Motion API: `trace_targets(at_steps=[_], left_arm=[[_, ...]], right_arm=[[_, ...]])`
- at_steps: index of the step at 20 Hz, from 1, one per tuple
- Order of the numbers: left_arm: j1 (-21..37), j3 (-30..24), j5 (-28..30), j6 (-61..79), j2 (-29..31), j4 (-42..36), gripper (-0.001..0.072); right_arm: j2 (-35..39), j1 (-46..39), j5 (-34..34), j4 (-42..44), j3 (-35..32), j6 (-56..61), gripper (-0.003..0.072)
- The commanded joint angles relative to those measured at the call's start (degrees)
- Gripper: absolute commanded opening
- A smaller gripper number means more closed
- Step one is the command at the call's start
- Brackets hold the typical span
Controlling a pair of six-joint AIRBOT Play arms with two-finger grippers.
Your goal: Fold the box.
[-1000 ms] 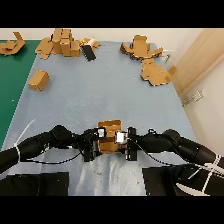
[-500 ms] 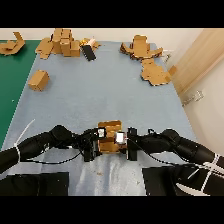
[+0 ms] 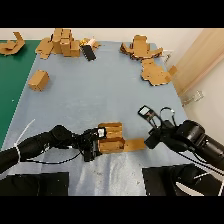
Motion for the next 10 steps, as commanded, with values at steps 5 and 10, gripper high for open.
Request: trace_targets(at_steps=[5, 10], left_arm=[[0.0, 0.0, 0.0, 0.1, 0.0, 0.0, 0.0439], [0.0, 0.0, 0.0, 0.1, 0.0, 0.0, 0.0439]], right_arm=[[-1.5, -14.5, 5.4, 19.5, -4.9, 10.8, 0.0003], [-8.7, -14.4, 13.4, 27.3, -7.1, 8.4, 0.0003]])
